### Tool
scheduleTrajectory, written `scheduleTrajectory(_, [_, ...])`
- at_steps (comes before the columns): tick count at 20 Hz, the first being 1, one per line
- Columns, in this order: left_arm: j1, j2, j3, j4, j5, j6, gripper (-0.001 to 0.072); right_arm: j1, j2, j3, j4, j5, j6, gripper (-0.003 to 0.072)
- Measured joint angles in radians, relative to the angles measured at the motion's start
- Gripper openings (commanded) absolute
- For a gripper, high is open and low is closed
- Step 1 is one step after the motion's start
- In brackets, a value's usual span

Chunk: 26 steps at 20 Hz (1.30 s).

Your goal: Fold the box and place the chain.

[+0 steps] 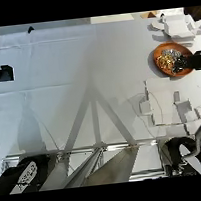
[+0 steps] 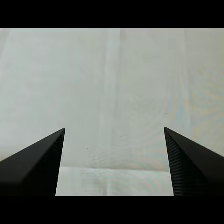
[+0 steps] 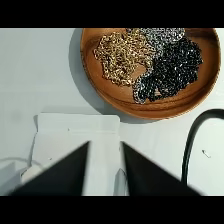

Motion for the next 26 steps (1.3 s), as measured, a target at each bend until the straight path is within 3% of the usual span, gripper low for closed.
scheduleTrajectory(5, [0.0, 0.0, 0.0, 0.0, 0.0, 0.0, 0.0697, 0.0, -0.042, 0.0, -0.032, 0.137, -0.002, 0.0397])
scheduleTrajectory(12, [0.0, 0.0, 0.0, 0.0, 0.0, 0.0, 0.0697, 0.0, -0.244, 0.0, -0.096, 0.375, -0.048, 0.0396])
scheduleTrajectory(26, [0.0, 0.0, 0.0, 0.0, 0.0, 0.0, 0.0697, -0.001, -0.519, 0.0, -0.256, 0.522, -0.065, 0.0413])
